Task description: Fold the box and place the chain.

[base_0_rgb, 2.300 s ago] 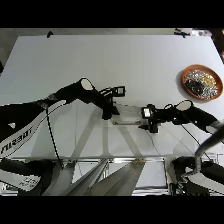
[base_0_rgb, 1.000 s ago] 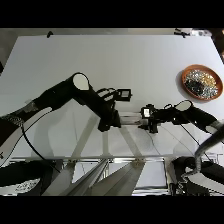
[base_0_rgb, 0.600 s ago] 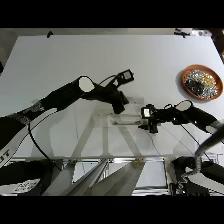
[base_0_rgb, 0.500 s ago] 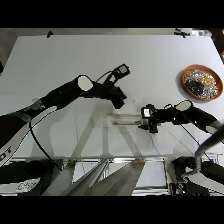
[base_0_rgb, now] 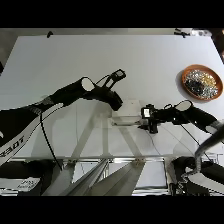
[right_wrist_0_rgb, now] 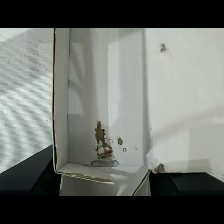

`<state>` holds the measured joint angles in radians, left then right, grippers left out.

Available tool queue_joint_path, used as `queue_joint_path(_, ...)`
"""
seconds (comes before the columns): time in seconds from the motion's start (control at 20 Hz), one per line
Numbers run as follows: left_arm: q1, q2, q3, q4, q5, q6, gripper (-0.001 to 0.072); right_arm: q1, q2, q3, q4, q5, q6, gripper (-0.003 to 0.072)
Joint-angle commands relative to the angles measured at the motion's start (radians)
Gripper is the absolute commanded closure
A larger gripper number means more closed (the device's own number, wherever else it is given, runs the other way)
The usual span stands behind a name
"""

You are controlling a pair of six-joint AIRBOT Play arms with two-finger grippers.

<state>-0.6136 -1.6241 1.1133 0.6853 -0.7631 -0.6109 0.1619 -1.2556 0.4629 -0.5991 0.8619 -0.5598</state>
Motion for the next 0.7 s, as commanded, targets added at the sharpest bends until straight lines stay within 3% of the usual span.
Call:
queue_joint_path(0.0, 0.027, 0.034, 0.001, 0.018, -0.071, 0.024, 0.0706, 0.000, 0.001, 0.000, 0.001, -0.002, 0.002, 0.0283)
queue_joint_path(0.3, 0.164, 0.233, 0.001, 0.262, -0.340, 0.064, 0.0707, 0.000, 0.001, 0.000, 0.001, -0.002, 0.002, 0.0283)
queue_joint_path(0.5, 0.190, 0.277, -0.001, 0.327, -0.641, 0.270, 0.0707, 0.000, 0.001, 0.000, 0.001, -0.002, 0.002, 0.0283)
queue_joint_path(0.65, 0.162, 0.252, -0.010, 0.324, -0.666, 0.274, 0.0706, 0.000, 0.001, 0.000, 0.001, -0.002, 0.002, 0.0283)
